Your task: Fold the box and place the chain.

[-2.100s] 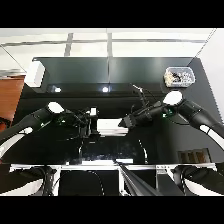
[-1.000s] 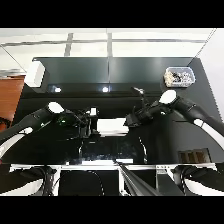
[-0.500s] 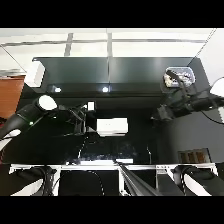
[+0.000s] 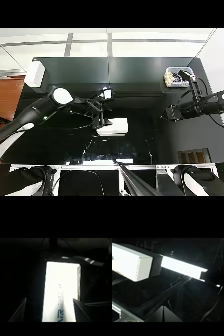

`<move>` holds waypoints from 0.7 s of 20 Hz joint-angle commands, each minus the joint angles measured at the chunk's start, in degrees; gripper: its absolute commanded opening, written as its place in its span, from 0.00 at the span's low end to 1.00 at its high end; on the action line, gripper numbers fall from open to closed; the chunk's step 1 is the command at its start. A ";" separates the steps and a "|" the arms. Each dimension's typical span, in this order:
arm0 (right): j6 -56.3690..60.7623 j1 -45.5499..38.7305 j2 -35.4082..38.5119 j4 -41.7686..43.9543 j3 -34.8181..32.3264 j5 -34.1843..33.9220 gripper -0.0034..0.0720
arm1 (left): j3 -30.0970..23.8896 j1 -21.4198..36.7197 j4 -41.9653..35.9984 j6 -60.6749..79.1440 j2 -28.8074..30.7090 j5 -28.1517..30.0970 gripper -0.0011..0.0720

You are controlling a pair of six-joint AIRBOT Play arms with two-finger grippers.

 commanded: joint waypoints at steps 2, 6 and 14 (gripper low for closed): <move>-0.50 -0.15 0.17 -0.66 -0.07 -0.59 0.06 | 0.87 -1.27 -3.61 -1.55 -4.68 0.48 0.99; -0.50 -0.15 0.17 -1.75 -0.07 -0.76 0.06 | 0.92 -1.29 -0.13 -5.55 -7.04 -2.95 0.99; -0.50 -0.15 0.17 -1.75 -0.07 -1.44 0.06 | 1.88 -2.89 1.86 -4.48 -7.41 -5.81 0.98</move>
